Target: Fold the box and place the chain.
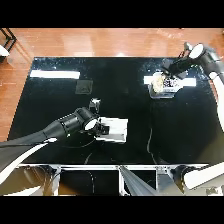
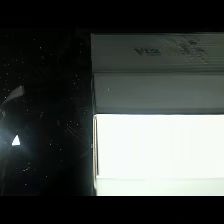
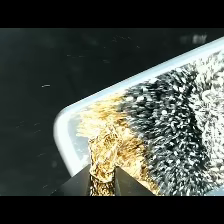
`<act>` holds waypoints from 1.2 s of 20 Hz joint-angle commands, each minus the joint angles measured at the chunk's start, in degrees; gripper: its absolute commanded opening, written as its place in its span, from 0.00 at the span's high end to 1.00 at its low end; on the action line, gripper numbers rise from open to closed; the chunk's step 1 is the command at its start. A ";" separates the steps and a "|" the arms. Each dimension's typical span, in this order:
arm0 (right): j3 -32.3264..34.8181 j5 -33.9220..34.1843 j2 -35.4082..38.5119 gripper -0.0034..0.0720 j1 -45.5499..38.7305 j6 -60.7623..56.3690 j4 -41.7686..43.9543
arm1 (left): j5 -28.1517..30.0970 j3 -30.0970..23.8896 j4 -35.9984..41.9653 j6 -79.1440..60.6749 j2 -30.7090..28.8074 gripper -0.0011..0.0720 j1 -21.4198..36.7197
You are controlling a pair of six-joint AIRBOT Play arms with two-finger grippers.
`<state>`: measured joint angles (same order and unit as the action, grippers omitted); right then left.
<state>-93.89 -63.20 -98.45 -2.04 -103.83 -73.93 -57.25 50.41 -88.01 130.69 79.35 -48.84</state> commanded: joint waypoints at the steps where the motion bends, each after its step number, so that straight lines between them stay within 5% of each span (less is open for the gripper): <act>1: -0.39 -1.60 6.88 0.93 -0.94 7.50 0.63 | 0.00 -0.02 0.00 0.00 0.02 0.95 0.04; 11: -3.89 -4.81 27.06 0.93 -2.19 14.99 5.18 | -0.31 -0.02 0.00 -0.02 0.02 0.95 0.04; 17: -3.67 -15.26 37.81 0.93 -2.12 19.04 7.76 | -0.24 -0.02 0.00 -0.02 0.02 0.95 0.04; 24: 8.59 -24.44 51.87 0.93 3.23 22.40 15.10 | -0.22 -0.02 0.00 0.00 0.02 0.95 0.04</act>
<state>-90.15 -82.28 -51.68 -1.80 -83.29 -62.61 -57.43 50.41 -88.01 130.69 79.35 -48.84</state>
